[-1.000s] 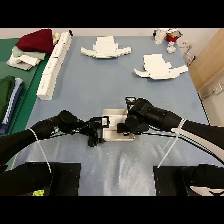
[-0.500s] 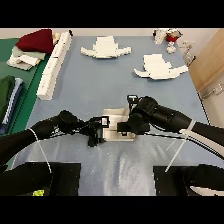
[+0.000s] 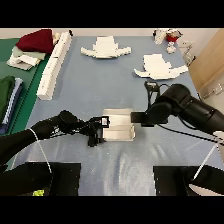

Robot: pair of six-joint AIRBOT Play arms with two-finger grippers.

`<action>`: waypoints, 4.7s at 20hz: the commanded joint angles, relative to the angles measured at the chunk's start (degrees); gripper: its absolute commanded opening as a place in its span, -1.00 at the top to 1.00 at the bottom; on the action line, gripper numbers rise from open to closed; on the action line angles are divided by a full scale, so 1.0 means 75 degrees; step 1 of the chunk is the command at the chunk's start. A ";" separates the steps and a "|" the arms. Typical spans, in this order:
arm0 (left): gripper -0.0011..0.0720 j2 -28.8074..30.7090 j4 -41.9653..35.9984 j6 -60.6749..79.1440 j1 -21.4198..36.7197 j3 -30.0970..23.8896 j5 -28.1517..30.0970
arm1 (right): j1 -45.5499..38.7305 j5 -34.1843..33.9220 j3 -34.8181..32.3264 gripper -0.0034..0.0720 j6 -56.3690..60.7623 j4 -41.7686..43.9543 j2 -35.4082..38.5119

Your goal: Fold the box.

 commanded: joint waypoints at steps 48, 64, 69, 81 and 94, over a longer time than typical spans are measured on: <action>-0.43 0.0000 0.0003 0.0000 0.0003 0.0003 0.0000 | 0.1096 0.5234 -0.2678 0.23 -1.1570 0.3867 0.1265; -0.43 0.0000 0.0003 0.0000 0.0003 0.0003 -0.0003 | 0.1099 0.5097 -0.2681 -0.58 -1.4227 0.2655 0.0790; -0.43 0.0000 0.0003 0.0000 0.0003 0.0003 0.0000 | 0.1096 0.5103 -0.2681 -0.58 -1.4224 0.2821 0.1128; -0.43 0.0000 0.0003 0.0000 0.0003 0.0003 0.0000 | 0.1087 0.5761 -0.2678 -0.55 -1.4222 0.2608 0.1157; -0.43 0.0000 0.0003 0.0000 0.0003 0.0003 -0.0003 | 0.1096 0.5228 -0.2798 -0.56 -1.4222 0.3077 0.0868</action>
